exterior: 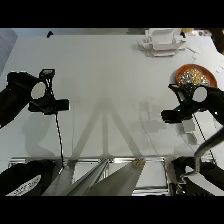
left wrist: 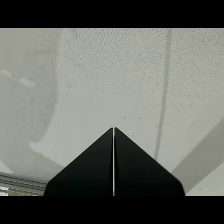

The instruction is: Fold the box and place the chain.

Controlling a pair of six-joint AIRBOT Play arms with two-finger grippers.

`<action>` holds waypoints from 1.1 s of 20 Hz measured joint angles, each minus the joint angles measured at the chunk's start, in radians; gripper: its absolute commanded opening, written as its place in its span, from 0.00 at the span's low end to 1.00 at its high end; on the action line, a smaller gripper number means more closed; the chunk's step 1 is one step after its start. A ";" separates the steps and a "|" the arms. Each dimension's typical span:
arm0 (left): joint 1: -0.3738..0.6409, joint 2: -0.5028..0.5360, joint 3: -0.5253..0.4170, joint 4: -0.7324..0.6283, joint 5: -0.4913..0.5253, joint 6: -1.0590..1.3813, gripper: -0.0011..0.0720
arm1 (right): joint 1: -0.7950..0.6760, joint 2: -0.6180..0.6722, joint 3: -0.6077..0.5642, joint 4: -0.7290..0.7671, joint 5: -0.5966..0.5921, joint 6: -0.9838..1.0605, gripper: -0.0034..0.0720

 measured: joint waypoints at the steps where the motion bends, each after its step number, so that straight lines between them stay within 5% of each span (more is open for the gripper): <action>1: 0.000 0.000 0.000 0.000 0.000 0.000 0.03 | 0.000 0.000 0.000 0.000 0.000 0.000 0.07; 10: 0.000 0.000 0.000 0.000 0.000 0.000 0.03 | -0.003 0.000 0.004 -0.023 -0.044 0.001 0.07; 18: 0.000 0.000 0.000 0.000 0.000 0.000 0.03 | -0.195 0.006 0.143 -0.615 -0.089 0.087 0.08; 19: 0.000 0.000 0.000 0.000 0.000 0.000 0.03 | -0.244 0.006 0.152 -0.661 -0.109 0.085 0.20; 20: 0.000 0.000 0.000 0.000 0.000 0.000 0.03 | -0.301 0.004 0.159 -0.700 -0.136 0.072 0.48; 21: 0.000 0.000 0.000 0.000 0.000 0.000 0.03 | -0.358 0.000 0.164 -0.724 -0.159 0.058 0.65; 22: 0.000 0.000 0.000 0.000 0.000 0.000 0.03 | -0.422 -0.005 0.167 -0.747 -0.186 0.037 0.66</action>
